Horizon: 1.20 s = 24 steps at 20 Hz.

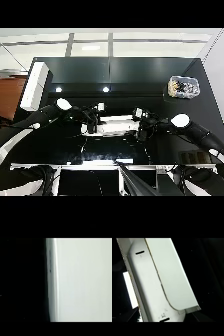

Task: Fold the box and place the chain.

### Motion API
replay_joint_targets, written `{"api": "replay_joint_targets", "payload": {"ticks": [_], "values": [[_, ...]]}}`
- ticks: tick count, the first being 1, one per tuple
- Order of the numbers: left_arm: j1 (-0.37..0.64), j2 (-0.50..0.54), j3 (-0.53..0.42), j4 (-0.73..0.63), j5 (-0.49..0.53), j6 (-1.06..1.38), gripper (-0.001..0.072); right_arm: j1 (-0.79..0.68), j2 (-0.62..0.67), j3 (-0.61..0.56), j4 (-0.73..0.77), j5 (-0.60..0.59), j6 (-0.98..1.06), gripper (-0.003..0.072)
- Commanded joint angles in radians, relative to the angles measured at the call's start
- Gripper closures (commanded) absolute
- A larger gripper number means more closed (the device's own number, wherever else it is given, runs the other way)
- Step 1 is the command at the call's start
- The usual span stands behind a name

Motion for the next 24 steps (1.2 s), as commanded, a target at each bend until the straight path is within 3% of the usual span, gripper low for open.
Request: {"api": "replay_joint_targets", "payload": {"ticks": [1, 18, 24], "values": [[0.0, 0.0, 0.001, 0.0, 0.002, -0.001, 0.0679, -0.008, -0.041, -0.001, 0.014, 0.047, -0.033, -0.0024], [0.0, 0.0, 0.001, 0.0, 0.0, -0.001, 0.0678, 0.032, -0.127, -0.001, 0.006, 0.045, -0.08, -0.0023], [0.0, 0.0, 0.001, 0.0, -0.008, -0.002, 0.0678, 0.072, -0.132, 0.0, -0.069, -0.005, -0.07, -0.0007]]}}
